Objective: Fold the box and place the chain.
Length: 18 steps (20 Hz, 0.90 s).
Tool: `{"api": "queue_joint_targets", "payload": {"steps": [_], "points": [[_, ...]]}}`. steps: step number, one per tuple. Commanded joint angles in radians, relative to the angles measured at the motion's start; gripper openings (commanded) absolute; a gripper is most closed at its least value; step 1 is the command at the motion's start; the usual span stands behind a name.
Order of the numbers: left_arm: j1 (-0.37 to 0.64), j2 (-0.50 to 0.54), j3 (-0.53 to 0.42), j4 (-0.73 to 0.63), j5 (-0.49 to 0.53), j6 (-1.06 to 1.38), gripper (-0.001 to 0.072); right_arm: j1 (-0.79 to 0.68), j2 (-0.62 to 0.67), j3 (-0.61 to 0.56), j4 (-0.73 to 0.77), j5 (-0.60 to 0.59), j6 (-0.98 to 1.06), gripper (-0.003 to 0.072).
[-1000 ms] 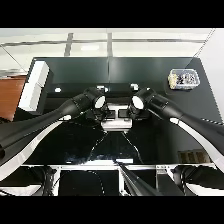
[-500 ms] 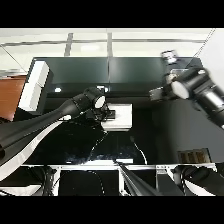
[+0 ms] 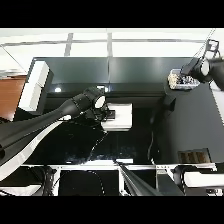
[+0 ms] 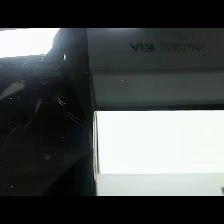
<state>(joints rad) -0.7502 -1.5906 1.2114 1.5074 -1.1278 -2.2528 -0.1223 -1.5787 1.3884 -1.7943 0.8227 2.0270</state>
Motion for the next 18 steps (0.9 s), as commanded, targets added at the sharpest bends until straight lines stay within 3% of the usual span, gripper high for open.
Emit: {"api": "queue_joint_targets", "payload": {"steps": [1, 3, 6, 16, 17, 18], "points": [[0.000, 0.000, 0.000, 0.001, -0.003, 0.001, 0.0022, -0.084, -0.287, 0.383, 0.141, 0.285, 0.051, 0.0696], [0.000, 0.000, 0.000, 0.000, -0.003, 0.001, 0.0022, -0.098, -0.383, 0.520, 0.167, 0.377, 0.101, 0.0696], [0.000, 0.000, 0.000, 0.000, -0.003, 0.000, 0.0022, -0.111, -0.449, 0.606, 0.169, 0.424, 0.135, 0.0635], [0.000, 0.000, 0.000, -0.002, -0.008, 0.000, 0.0022, -0.127, -0.497, 0.609, 0.161, 0.432, 0.158, 0.0635], [0.000, 0.000, 0.000, -0.002, -0.008, 0.000, 0.0022, -0.127, -0.501, 0.609, 0.161, 0.434, 0.157, 0.0548], [0.000, 0.000, 0.000, -0.002, -0.007, 0.000, 0.0022, -0.127, -0.503, 0.609, 0.161, 0.440, 0.153, 0.0530]]}}
